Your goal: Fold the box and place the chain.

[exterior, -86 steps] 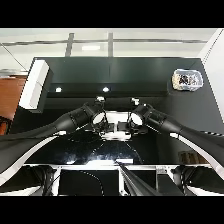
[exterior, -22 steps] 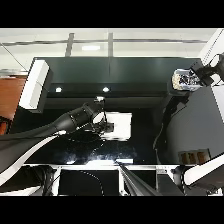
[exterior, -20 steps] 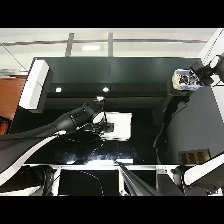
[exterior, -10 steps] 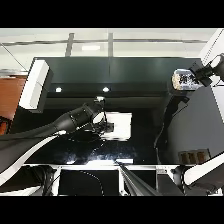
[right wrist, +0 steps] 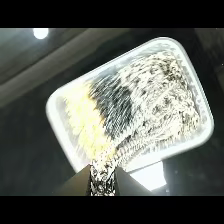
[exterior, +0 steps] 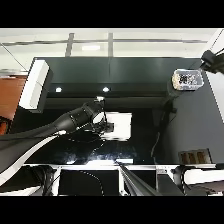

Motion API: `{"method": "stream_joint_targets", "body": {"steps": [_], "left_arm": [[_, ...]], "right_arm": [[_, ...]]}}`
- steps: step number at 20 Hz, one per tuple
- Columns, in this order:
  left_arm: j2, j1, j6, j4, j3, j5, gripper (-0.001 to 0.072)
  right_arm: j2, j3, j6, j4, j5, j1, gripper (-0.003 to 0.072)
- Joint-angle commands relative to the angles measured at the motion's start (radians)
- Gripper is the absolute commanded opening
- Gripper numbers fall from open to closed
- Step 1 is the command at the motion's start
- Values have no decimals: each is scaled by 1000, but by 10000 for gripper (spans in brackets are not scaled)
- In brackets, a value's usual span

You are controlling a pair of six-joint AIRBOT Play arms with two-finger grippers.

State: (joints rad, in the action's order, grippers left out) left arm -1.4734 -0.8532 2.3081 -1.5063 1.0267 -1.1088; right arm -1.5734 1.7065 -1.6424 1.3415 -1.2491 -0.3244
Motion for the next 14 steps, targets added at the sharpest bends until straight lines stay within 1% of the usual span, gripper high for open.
{"method": "stream_joint_targets", "body": {"steps": [1, 3, 6, 9, 11, 12, 14], "left_arm": [[-1, 0, 0, 0, 0, 1, 33], [-2, 0, 0, 0, 0, 0, 33], [-2, 0, 0, 0, 0, 1, 33], [-2, 0, 0, 0, 0, 1, 33], [-2, 0, 0, 0, 0, 1, 33], [-2, 0, 0, 0, 0, 0, 33], [-2, 0, 0, 0, 0, 0, 33]], "right_arm": [[171, -2, 198, -67, -139, 14, 40], [285, -23, 226, -169, -113, 13, 39], [435, -48, 237, -285, -116, 27, 39], [537, -53, 236, -297, -162, 106, 40], [583, -57, 254, -285, -217, 203, 40], [610, -83, 312, -259, -240, 262, 40], [665, -192, 322, -226, -285, 356, 39]]}}
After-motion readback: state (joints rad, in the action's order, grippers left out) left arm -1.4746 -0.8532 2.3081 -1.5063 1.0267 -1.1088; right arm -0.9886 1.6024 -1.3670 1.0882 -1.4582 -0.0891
